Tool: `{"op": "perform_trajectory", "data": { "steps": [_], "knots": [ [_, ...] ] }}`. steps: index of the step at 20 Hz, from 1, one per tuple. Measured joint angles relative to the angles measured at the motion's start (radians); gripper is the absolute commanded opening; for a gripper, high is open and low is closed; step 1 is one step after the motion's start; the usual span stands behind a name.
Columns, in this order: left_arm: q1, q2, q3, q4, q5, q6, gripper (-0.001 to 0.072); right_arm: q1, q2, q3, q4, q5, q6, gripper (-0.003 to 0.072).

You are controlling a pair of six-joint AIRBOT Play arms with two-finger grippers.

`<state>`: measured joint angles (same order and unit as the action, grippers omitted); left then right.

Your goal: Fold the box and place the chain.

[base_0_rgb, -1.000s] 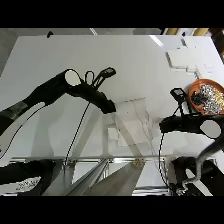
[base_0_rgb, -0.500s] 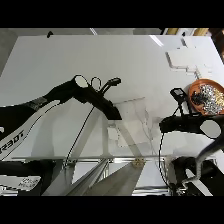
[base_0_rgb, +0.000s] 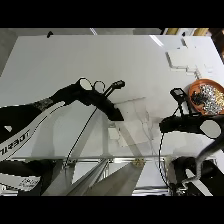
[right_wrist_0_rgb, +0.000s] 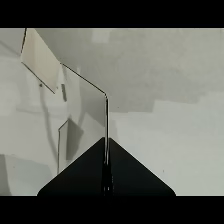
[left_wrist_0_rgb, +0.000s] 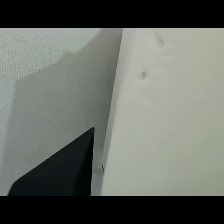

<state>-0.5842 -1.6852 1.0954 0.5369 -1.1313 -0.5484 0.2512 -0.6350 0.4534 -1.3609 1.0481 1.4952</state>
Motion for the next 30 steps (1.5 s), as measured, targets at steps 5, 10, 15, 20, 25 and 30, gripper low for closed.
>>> {"op": "perform_trajectory", "data": {
  "steps": [5,10,15,20,25,30],
  "knots": [
    [-0.025,0.011,0.0,0.04,0.081,0.028,-0.0003,0.0,0.002,0.011,0.005,0.013,0.0,0.0279],
    [-0.032,0.079,0.0,0.129,0.065,0.093,-0.0005,0.0,0.003,0.133,0.008,0.106,-0.026,0.044],
    [-0.042,0.168,-0.001,0.288,0.006,0.158,-0.0006,0.0,0.045,0.252,0.008,0.232,-0.11,0.0439],
    [-0.072,0.189,-0.036,0.312,0.091,0.281,-0.0004,0.0,0.091,0.278,0.01,0.266,-0.144,0.0438],
    [-0.119,0.162,-0.058,0.287,0.208,0.374,-0.0002,0.0,0.102,0.282,0.027,0.27,-0.193,0.0437],
    [-0.137,0.126,-0.063,0.28,0.26,0.399,-0.0001,0.0,0.104,0.282,0.068,0.269,-0.266,0.0434]
  ]
}}
